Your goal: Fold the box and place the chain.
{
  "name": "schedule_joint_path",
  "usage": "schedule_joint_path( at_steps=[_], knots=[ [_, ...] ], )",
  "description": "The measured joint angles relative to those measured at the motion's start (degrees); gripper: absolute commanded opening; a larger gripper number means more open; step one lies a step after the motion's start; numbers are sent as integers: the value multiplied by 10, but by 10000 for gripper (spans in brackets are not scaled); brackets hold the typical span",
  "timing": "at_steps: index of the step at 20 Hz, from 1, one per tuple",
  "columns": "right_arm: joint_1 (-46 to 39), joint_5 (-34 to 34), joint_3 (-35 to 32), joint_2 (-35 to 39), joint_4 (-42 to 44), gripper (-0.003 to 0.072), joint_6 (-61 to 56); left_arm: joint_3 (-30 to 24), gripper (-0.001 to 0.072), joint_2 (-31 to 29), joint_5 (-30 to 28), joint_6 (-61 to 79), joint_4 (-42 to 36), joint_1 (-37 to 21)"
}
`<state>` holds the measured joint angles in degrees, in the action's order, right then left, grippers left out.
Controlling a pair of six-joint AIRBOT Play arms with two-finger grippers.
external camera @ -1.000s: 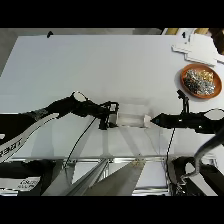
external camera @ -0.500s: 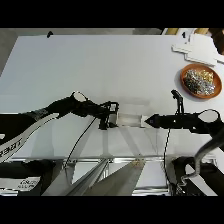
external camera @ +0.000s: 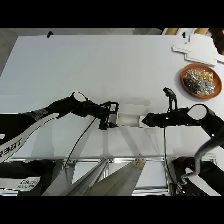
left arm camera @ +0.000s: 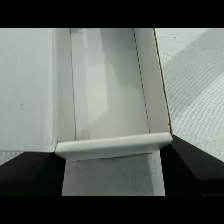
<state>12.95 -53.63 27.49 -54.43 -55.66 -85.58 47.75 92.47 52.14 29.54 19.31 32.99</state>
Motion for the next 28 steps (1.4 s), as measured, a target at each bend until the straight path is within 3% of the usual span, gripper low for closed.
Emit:
schedule_joint_path(
  at_steps=[7, 16, 21, 25, 28],
  knots=[
    [132, -15, 86, -85, -153, 406, -222, 0, 207, 0, 0, 0, 0, 0],
    [203, -35, 152, -149, -263, 388, -381, 0, 207, 0, -1, -1, 0, 0],
    [214, -53, 169, -173, -293, 246, -400, 0, 207, 0, -1, 0, 0, 0],
    [227, -68, 172, -186, -310, 21, -406, 0, 207, 0, 0, 0, 0, 0],
    [234, -71, 173, -189, -313, 16, -408, 0, 207, 0, 1, -1, 0, 0]
  ],
)
